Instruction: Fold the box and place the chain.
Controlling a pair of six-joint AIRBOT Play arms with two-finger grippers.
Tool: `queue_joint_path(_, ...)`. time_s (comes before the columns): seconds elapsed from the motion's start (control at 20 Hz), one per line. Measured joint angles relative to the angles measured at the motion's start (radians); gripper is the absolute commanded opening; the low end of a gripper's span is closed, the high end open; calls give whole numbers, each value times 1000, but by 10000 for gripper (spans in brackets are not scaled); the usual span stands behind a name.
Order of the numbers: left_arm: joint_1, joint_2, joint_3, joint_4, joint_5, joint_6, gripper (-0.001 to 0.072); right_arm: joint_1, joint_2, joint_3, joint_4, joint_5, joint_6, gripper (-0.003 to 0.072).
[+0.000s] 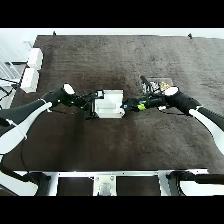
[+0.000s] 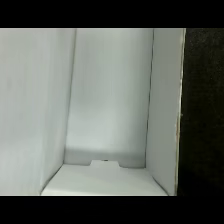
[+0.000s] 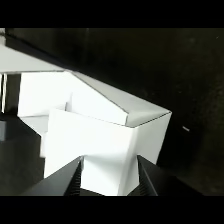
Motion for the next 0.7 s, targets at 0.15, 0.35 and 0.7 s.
queue_joint_path(0.15, 0, 0, 0, 0, 0, 0, 529, 39, -13, 43, -95, 0, 82, 433)
queue_joint_path(0.35, 0, 0, 0, 0, 0, 0, 529, 77, -20, 105, -206, 0, 188, 432)
queue_joint_path(0.7, 0, 0, 0, 0, 0, 0, 529, 149, -42, 182, -397, 0, 363, 432)
